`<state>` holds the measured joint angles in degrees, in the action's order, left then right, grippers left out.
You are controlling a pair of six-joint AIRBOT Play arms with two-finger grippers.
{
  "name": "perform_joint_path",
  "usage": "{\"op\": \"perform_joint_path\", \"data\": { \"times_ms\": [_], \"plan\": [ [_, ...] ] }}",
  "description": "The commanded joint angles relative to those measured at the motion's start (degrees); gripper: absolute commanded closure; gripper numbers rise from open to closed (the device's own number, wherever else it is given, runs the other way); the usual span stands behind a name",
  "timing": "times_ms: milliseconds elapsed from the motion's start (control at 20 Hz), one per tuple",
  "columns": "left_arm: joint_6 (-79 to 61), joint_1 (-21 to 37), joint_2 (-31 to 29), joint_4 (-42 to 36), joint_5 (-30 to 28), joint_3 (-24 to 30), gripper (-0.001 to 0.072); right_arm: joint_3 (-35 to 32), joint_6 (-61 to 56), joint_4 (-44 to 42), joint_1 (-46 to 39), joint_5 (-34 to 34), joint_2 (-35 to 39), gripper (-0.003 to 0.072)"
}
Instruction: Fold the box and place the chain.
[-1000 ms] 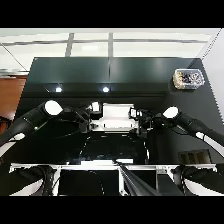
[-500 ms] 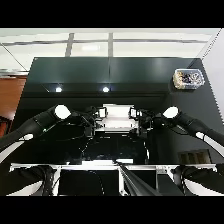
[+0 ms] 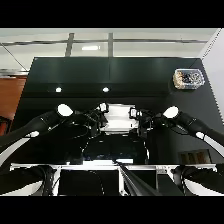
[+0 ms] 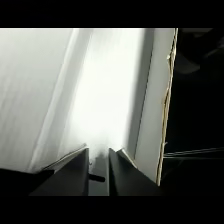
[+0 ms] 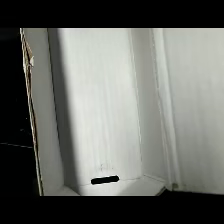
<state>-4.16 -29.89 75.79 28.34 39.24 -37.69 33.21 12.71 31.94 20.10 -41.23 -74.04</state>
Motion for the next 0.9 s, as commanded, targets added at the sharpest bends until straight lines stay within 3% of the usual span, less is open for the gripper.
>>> {"op": "perform_joint_path", "data": {
  "times_ms": [0, 50, 100, 200, 250, 300, 350, 400, 450, 650, 800, 850],
  "plan": [
    [-1.03, -0.02, 0.98, -1.86, 0.2, 0.0, 0.0519, -0.02, -0.04, -0.02, 0.02, -0.04, -0.04, 0.0516],
    [-1.03, -0.02, 0.98, -1.86, 0.17, 0.0, 0.0376, -0.02, -0.04, -0.02, 0.02, -0.04, -0.04, 0.0516],
    [-1.03, 0.0, 0.98, -1.77, 0.17, 0.0, 0.0294, -0.02, -0.07, -0.02, 0.02, -0.04, -0.04, 0.0517],
    [-1.01, 0.0, 0.98, -1.55, 0.26, -0.02, 0.0432, -0.02, -0.04, -0.02, 0.02, -0.04, -0.04, 0.0516],
    [-0.92, -0.04, 0.98, -1.68, 0.24, -0.04, 0.0404, -0.02, -0.04, -0.02, 0.02, -0.04, -0.04, 0.0516],
    [-0.26, 0.0, 0.96, -1.44, 0.39, -0.24, 0.0442, -0.02, -0.04, -0.02, 0.02, -0.04, -0.04, 0.0516],
    [0.22, 0.09, 0.63, -0.63, 0.24, -0.52, 0.0558, -0.02, -0.04, -0.02, 0.02, -0.04, -0.04, 0.0516],
    [1.66, 0.42, 0.0, 0.55, 0.02, -0.94, 0.0581, -0.02, -0.04, -0.02, 0.02, -0.04, -0.04, 0.0516],
    [4.28, 1.11, -1.01, 2.58, 0.37, -1.53, 0.0683, -0.02, -0.07, -0.02, 0.02, -0.04, -0.04, 0.0516],
    [24.55, 8.74, -10.16, 16.17, 3.45, -2.67, 0.0682, -0.02, -0.04, -0.02, 0.02, -0.04, -0.04, 0.0517],
    [37.24, 18.14, -16.65, 26.88, 8.02, -2.64, 0.0683, -0.02, -0.04, 0.0, 0.02, -0.04, -0.04, 0.0517],
    [47.34, 21.92, -17.25, 28.87, 8.72, -2.56, 0.0683, -0.02, -0.07, 0.0, 0.02, -0.04, -0.04, 0.0517]
  ]
}}
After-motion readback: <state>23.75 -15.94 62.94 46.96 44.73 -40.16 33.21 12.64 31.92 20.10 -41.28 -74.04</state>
